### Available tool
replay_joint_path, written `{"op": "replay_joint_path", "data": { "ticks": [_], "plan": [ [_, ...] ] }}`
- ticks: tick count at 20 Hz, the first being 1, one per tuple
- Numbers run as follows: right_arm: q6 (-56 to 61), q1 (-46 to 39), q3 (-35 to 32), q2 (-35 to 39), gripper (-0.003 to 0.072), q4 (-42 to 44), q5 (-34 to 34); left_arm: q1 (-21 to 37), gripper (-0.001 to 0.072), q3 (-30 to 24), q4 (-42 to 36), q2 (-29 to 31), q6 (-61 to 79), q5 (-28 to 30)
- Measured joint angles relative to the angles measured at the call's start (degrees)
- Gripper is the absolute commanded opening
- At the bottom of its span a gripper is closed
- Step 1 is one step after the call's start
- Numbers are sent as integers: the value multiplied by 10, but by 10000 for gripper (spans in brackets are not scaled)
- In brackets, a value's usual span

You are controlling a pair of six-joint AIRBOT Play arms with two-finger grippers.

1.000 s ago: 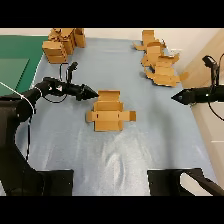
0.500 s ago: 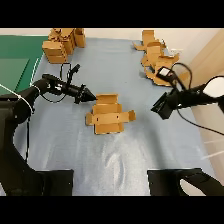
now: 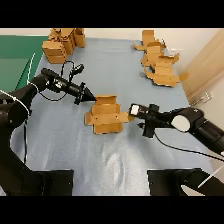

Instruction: Fold the box.

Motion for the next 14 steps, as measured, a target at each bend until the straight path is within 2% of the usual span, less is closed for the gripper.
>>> {"op": "replay_joint_path", "data": {
  "ticks": [1, 8, 14],
  "plan": [
    [-11, 9, -5, -6, 539, 0, -20, -2, 11, 0, 4, 1, 0, 4],
    [-121, 74, -18, -80, 539, 53, -88, -7, 11, 0, 9, 4, 3, 11],
    [-154, 124, -19, -110, 539, 85, -137, -10, 11, 0, 9, 5, 0, 12]
  ]
}}
